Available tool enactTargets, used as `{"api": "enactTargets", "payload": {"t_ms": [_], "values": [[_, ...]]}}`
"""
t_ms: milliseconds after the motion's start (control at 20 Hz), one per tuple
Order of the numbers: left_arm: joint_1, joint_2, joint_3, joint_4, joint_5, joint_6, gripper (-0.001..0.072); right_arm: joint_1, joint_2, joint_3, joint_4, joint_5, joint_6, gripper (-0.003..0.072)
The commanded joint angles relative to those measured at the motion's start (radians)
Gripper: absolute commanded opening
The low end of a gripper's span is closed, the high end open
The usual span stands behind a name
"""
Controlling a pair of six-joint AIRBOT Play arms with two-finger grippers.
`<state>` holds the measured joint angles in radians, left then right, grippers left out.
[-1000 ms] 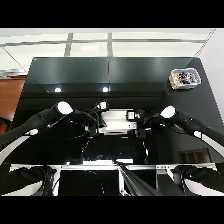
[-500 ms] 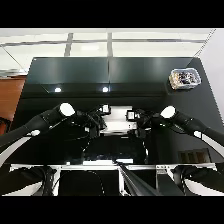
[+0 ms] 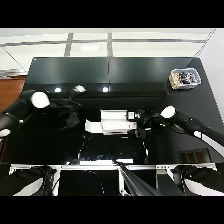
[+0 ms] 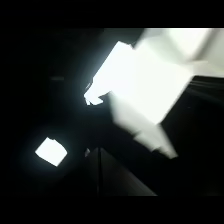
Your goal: Fold the box and place the chain.
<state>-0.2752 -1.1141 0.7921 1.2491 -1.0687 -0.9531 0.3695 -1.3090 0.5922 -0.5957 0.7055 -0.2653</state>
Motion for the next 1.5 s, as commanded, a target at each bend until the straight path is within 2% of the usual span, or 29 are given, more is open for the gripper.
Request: {"api": "enactTargets", "payload": {"t_ms": [0,50,150,200,250,350,550,950,1200,1350,1400,1450], "values": [[0.220,0.021,-0.068,-0.085,-0.071,-0.453,0.0028,0.000,0.000,0.000,0.000,0.000,0.000,0.0141],[0.290,0.004,-0.117,-0.241,-0.083,-0.460,0.0029,0.000,0.000,0.000,0.000,0.000,0.000,0.0141],[0.393,-0.049,-0.202,-0.513,-0.098,-0.324,0.0028,0.000,0.000,0.000,0.000,0.000,0.000,0.0141],[0.420,-0.079,-0.230,-0.600,-0.091,-0.264,0.0027,0.000,0.000,0.000,0.000,0.000,0.000,0.0141],[0.423,-0.107,-0.239,-0.623,-0.077,-0.233,0.0026,0.000,0.000,0.000,0.000,0.000,0.000,0.0141],[0.389,-0.158,-0.239,-0.623,-0.053,-0.225,0.0026,0.000,0.000,0.000,0.000,0.000,0.000,0.0141],[0.256,-0.214,-0.226,-0.622,0.010,-0.216,0.0026,0.000,0.000,0.000,0.000,0.000,0.000,0.0140],[0.114,-0.251,-0.206,-0.632,0.118,-0.176,0.0027,0.000,0.000,0.000,0.000,0.000,0.000,0.0140],[0.104,-0.251,-0.206,-0.662,0.032,-0.042,0.0030,0.000,0.000,0.000,0.000,0.000,0.000,0.0141],[0.104,-0.251,-0.206,-0.675,0.032,-0.040,0.0031,0.000,0.000,0.000,0.000,0.000,0.000,0.0140],[0.104,-0.251,-0.206,-0.682,0.032,-0.039,0.0056,0.000,0.000,0.000,0.000,0.000,0.000,0.0141],[0.104,-0.251,-0.206,-0.686,0.032,-0.037,0.0180,0.000,0.000,0.000,0.000,0.000,0.000,0.0140]]}}
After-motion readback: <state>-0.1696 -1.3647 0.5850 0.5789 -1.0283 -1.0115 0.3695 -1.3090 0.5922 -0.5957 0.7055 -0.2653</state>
